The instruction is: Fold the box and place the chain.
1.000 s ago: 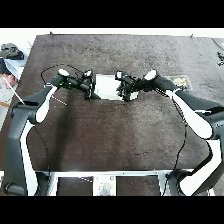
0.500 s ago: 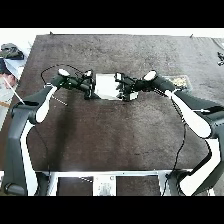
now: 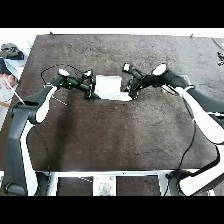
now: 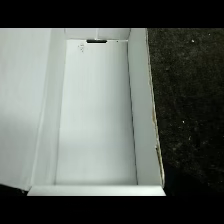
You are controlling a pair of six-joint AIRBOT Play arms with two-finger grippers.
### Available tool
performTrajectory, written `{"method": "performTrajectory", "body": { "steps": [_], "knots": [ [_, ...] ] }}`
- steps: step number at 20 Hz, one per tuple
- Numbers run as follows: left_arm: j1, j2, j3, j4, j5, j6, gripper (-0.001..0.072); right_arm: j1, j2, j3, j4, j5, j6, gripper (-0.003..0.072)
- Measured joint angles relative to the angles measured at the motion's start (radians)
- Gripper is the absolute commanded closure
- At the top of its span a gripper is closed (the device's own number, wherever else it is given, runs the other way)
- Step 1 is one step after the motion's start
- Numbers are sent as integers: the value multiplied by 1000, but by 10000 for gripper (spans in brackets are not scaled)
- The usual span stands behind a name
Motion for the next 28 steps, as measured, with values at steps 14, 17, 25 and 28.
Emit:
{"method": "performTrajectory", "body": {
  "steps": [14,17,25,28],
  "knots": [
    [0,0,0,0,0,0,362,-274,109,-210,99,10,720,699],
    [0,0,0,0,0,0,362,-270,52,-249,180,-18,715,699],
    [0,0,0,0,0,0,362,-159,-59,-271,433,-49,602,605],
    [0,0,0,0,0,0,362,-146,-37,-267,488,-57,581,488]
  ]
}}
